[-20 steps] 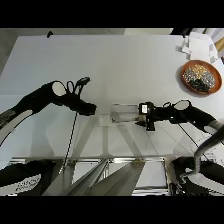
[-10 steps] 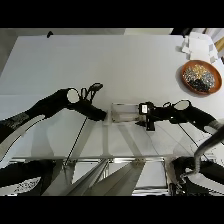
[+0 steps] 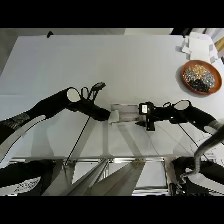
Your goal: Fold the box and place the chain.
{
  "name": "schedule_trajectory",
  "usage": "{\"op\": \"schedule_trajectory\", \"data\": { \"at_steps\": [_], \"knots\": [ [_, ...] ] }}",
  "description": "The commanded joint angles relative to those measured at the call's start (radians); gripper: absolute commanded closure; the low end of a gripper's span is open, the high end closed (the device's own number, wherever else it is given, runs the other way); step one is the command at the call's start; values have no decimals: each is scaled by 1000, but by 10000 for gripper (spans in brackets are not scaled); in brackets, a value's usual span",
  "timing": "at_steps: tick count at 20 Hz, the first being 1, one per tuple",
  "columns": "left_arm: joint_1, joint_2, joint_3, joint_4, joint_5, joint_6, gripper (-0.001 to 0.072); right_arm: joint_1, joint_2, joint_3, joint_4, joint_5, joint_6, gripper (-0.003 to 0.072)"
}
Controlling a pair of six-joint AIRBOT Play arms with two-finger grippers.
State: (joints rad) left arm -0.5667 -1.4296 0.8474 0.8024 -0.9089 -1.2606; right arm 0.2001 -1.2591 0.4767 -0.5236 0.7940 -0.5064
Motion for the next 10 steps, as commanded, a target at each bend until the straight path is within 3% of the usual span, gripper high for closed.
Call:
{"op": "schedule_trajectory", "data": {
  "at_steps": [1, 10],
  "knots": [
    [1, 11, 0, -25, -3, 47, 704, 0, 0, 1, 0, 0, 0, 285],
    [1, 74, 0, -24, -51, 126, 698, 0, 0, 1, 0, 0, 0, 285]
  ]
}}
